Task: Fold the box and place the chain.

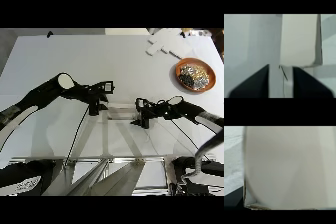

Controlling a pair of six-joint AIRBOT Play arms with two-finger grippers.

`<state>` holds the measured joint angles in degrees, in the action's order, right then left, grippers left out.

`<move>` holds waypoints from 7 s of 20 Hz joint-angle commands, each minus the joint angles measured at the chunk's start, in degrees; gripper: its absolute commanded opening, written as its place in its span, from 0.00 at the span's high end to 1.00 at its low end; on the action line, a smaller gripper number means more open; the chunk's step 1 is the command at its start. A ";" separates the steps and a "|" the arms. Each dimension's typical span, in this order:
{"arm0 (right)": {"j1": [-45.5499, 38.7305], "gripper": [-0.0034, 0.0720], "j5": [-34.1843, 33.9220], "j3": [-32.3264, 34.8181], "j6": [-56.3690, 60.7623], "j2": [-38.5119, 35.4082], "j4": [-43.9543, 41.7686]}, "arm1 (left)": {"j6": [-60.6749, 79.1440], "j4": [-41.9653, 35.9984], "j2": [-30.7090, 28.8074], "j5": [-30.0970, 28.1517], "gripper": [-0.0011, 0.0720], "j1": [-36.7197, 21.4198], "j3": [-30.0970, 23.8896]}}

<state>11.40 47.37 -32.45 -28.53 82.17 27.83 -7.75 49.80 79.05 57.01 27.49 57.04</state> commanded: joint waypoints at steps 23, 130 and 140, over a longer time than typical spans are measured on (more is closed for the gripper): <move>-0.04 0.26 0.00 0.02 0.00 0.02 -0.02 | -20.96 -4.37 6.23 -31.87 0.98 11.17 -0.11; -0.04 0.26 -0.02 0.02 0.02 0.02 -0.02 | 23.37 -15.39 6.23 -8.17 0.78 4.39 -8.83; -0.04 0.26 0.00 0.02 0.02 0.02 -0.02 | 21.14 -14.19 5.90 -7.45 0.12 4.52 -8.83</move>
<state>11.38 47.37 -32.45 -28.56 82.17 27.86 13.74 35.20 85.21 48.90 31.97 48.23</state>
